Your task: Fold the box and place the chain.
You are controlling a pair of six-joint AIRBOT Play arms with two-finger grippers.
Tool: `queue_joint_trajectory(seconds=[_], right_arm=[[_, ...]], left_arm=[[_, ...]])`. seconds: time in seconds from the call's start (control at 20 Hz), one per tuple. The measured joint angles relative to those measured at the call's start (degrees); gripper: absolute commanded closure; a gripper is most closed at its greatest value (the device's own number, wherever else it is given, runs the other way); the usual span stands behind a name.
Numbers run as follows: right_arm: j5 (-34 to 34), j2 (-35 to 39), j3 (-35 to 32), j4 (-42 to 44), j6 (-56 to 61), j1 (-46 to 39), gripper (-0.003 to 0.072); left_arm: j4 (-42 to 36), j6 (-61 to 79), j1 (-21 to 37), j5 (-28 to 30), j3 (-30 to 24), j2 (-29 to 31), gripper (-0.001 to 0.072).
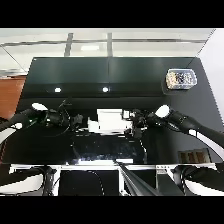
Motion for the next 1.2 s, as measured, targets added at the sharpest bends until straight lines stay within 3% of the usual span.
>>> queue_joint_trajectory(seconds=[0.4, 0.45, 0.5, 0.55, 0.8, 1.2], right_arm=[[0.0, 0.0, 0.0, 0.0, 0.0, 0.0, 0.0464], [0.0, 0.0, 0.0, -0.02, 0.0, 0.0, 0.0464], [0.0, 0.0, 0.0, -0.02, 0.0, 0.0, 0.0464], [0.0, 0.0, 0.0, -0.02, 0.0, 0.0, 0.0465], [0.0, 0.0, 0.0, 0.0, 0.0, 0.0, 0.0465], [0.0, -0.02, 0.0, 0.0, 0.0, 0.0, 0.0465]], left_arm=[[-1.84, 1.14, -0.28, -5.11, 2.73, -0.07, 0.0088], [-1.95, 1.14, -1.05, -5.11, 3.19, -0.07, 0.0113], [-2.03, 1.07, -1.99, -5.05, 3.76, -0.09, 0.0236], [-2.12, 1.09, -2.93, -5.05, 4.39, -0.09, 0.0245], [0.02, -0.83, -8.02, -4.85, 8.57, -0.11, 0.0245], [14.34, -15.58, -16.48, -1.77, 16.44, -0.11, 0.0245]])
